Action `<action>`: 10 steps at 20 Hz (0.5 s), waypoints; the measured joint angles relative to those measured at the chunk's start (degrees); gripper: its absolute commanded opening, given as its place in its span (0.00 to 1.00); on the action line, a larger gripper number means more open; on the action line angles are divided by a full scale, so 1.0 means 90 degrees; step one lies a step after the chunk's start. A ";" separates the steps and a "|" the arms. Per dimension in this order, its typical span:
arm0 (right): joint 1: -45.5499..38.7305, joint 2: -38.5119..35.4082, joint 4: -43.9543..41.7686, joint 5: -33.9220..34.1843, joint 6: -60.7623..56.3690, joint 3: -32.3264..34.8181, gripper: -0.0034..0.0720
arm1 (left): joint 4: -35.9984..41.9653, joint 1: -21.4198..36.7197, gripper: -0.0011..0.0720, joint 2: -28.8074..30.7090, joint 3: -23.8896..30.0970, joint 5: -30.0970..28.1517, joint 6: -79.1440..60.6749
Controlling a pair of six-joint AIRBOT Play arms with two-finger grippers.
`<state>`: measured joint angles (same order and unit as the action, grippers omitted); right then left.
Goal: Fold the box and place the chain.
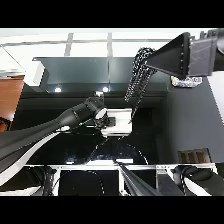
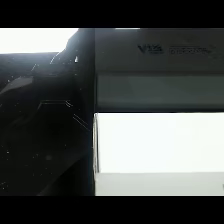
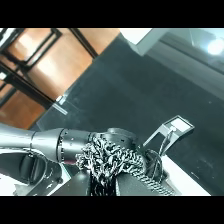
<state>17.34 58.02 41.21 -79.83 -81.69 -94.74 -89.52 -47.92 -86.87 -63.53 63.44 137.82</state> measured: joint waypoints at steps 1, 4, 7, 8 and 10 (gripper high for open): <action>0.0015 0.0019 0.0036 -0.0002 -0.0002 0.0000 0.06 | 0.0000 0.0000 0.05 0.0000 0.0000 0.0000 -0.0002; 0.0046 0.0075 0.0080 0.0015 -0.0019 0.0000 0.06 | 0.0000 0.0000 0.05 0.0000 0.0000 0.0002 -0.0002; 0.0061 0.0136 0.0102 -0.0036 -0.0034 0.0029 0.06 | 0.0000 0.0000 0.05 0.0000 0.0000 0.0005 -0.0002; 0.0073 0.0155 0.0109 -0.0092 -0.0083 0.0092 0.06 | 0.0000 0.0000 0.05 0.0000 0.0000 0.0005 0.0000; 0.0124 0.0172 0.0114 -0.0180 -0.0146 0.0308 0.06 | 0.0000 0.0000 0.05 0.0000 0.0000 0.0005 -0.0002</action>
